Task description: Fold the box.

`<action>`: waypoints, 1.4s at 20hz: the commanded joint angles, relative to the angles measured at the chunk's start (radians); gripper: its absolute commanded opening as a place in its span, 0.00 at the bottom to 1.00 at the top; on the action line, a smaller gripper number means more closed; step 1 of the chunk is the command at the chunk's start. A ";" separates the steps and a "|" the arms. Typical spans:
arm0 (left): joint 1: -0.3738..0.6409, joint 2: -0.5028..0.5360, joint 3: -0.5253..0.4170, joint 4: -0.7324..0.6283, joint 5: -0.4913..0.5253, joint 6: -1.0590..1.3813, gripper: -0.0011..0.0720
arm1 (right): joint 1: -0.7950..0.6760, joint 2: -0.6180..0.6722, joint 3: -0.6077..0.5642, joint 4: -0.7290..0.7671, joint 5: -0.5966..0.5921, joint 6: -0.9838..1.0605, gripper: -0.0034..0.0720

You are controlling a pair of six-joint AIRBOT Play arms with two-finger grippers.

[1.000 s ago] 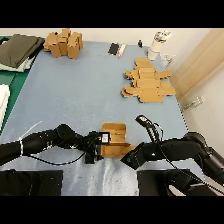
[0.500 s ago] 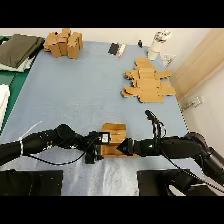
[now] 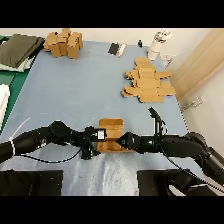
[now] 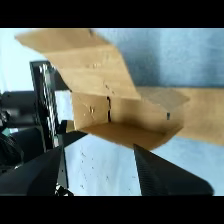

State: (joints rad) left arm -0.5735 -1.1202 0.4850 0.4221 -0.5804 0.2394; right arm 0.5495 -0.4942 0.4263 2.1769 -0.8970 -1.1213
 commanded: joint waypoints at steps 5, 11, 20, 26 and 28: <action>0.020 0.010 -0.058 0.034 -0.019 0.033 0.73 | 0.001 -0.022 0.000 0.008 0.046 0.008 0.97; 0.018 -0.005 -0.064 0.026 0.005 0.034 0.73 | 0.001 -0.132 0.002 0.058 0.062 -0.015 0.59; 0.018 -0.005 -0.064 0.026 0.003 0.033 0.73 | 0.002 -0.385 0.182 0.088 0.136 -0.288 0.05; 0.018 -0.005 -0.064 0.023 0.004 0.033 0.73 | 0.037 -0.603 0.221 0.078 0.137 -0.381 0.05; 0.018 -0.005 -0.064 0.023 0.003 0.033 0.73 | 0.039 -0.628 0.221 0.075 0.139 -0.401 0.05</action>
State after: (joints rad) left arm -0.5552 -1.1248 0.4213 0.4465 -0.5762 0.2722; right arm 0.5789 -1.0607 0.6380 2.2589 -0.7624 -1.4750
